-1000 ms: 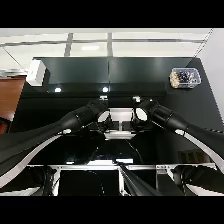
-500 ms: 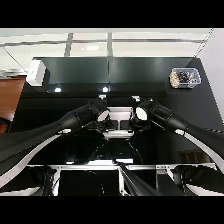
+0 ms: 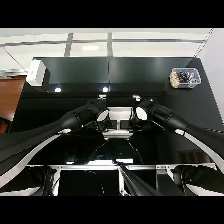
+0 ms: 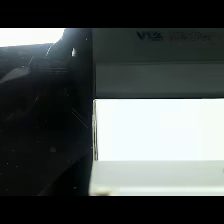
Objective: Fold the box and place the chain.
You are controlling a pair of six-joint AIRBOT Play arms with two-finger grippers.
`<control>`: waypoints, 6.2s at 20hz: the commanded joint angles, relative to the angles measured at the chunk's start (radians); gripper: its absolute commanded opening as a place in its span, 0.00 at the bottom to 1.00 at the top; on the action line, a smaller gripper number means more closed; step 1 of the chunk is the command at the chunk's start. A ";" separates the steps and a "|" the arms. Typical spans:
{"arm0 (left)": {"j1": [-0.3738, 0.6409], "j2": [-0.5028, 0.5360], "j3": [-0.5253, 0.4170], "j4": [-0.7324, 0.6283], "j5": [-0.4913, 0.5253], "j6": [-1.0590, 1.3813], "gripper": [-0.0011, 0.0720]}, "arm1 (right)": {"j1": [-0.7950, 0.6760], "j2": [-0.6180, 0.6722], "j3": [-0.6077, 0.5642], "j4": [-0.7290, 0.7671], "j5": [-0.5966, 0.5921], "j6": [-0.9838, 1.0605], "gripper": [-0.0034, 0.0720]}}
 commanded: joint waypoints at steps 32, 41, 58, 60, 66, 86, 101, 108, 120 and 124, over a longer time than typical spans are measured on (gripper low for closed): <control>-0.001 0.000 0.001 -0.005 0.006 0.000 0.05 | -0.391 0.441 -0.033 -0.755 -0.150 -0.109 0.65; -0.001 0.000 0.001 -0.005 0.006 0.000 0.05 | -0.834 0.008 0.182 -0.530 -0.440 -0.134 1.00; -0.001 0.000 0.001 -0.005 0.006 0.000 0.05 | -0.930 -0.571 0.748 -0.268 -0.209 -0.315 0.29; -0.001 0.000 0.001 -0.005 0.006 0.000 0.05 | -0.929 -0.561 0.767 -0.245 -0.179 -0.322 0.06; -0.001 0.000 0.001 -0.005 0.006 0.000 0.05 | -0.929 -0.424 0.856 -0.238 -0.029 -0.447 0.06; -0.001 0.000 0.001 -0.005 0.006 0.000 0.05 | -0.741 0.274 0.803 0.165 0.393 -0.786 0.06; -0.001 0.000 0.001 -0.005 0.006 0.000 0.05 | -0.471 0.296 0.719 0.575 0.540 -0.892 0.06; -0.001 0.000 0.001 -0.005 0.006 0.000 0.05 | -0.351 0.296 0.510 0.594 0.464 -0.892 0.06; -0.001 0.000 0.001 -0.005 0.006 0.000 0.05 | -0.434 0.337 0.575 0.614 0.467 -0.855 0.06; -0.001 0.000 0.001 -0.005 0.006 0.000 0.05 | -0.435 0.338 0.673 0.685 0.476 -0.835 0.06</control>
